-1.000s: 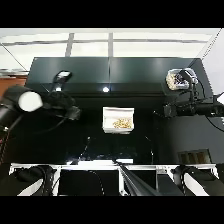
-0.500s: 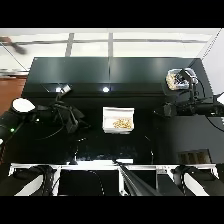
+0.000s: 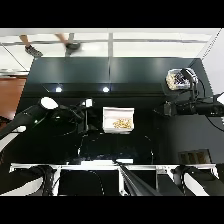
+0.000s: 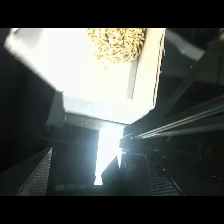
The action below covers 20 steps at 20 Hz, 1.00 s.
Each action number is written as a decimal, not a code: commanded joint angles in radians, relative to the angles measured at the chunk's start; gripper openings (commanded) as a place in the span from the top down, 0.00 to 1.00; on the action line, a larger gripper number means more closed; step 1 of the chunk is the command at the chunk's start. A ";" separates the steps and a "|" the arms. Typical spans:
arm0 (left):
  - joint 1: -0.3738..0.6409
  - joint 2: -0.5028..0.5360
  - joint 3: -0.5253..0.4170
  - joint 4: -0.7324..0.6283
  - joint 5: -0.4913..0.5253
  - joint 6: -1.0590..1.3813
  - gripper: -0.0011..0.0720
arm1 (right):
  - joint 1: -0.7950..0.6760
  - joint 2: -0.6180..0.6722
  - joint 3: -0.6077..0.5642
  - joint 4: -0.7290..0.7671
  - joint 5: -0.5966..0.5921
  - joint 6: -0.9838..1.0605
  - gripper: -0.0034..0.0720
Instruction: Fold the box and place the chain.
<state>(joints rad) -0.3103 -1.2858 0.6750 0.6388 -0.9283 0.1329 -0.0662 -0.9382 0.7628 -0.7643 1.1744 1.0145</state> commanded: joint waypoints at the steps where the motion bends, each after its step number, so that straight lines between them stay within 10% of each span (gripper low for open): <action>1: -0.053 -0.082 0.034 -0.003 0.050 0.082 0.01 | 0.000 0.001 0.000 0.000 -0.008 0.001 0.47; 20: -0.125 -0.145 0.092 -0.075 0.040 0.082 0.01 | 0.001 0.001 -0.009 0.001 -0.010 0.000 0.47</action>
<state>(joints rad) -0.4332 -1.4303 0.7662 0.5888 -0.8902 0.2146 -0.0662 -0.9382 0.7544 -0.7639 1.1660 1.0153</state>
